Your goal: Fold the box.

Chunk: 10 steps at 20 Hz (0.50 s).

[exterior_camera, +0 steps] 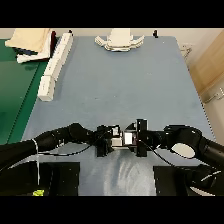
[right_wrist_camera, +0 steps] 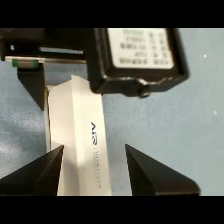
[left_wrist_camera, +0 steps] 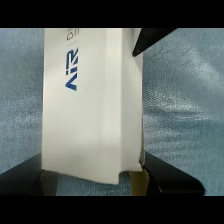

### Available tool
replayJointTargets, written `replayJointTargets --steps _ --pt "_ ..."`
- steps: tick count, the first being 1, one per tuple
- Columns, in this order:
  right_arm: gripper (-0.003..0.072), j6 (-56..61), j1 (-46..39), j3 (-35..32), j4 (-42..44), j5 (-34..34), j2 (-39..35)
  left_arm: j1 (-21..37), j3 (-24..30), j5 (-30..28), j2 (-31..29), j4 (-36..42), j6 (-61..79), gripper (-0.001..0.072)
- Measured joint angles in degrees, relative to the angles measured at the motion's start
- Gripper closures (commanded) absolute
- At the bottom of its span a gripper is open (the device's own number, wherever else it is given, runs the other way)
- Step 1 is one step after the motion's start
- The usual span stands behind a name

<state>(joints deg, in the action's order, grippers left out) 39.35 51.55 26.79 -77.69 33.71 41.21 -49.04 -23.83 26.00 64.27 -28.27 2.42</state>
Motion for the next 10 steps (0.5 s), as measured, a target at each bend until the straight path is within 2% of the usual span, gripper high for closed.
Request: replayJointTargets --steps 5,6,7,8,10 --pt "0.0090 0.0 0.0 0.0 -0.2 -1.2 -0.4 0.0 0.0 0.0 0.0 0.0 0.0 0.0254" --pt "0.0101 0.0 0.0 0.0 -0.2 -1.2 -0.5 0.0 0.0 0.0 0.0 0.0 0.0 0.0254" --pt "0.0157 0.0 0.0 0.0 -0.2 -1.2 -0.5 0.0 0.0 0.0 0.0 0.0 0.0 0.0254" --pt "0.0175 0.0 0.0 0.0 -0.1 -1.2 -0.5 0.0 0.0 0.0 0.0 0.0 0.0 0.0254" --pt "0.0175 0.0 0.0 0.0 -0.1 -1.2 -0.5 0.0 0.0 0.0 0.0 0.0 0.0 0.0254"
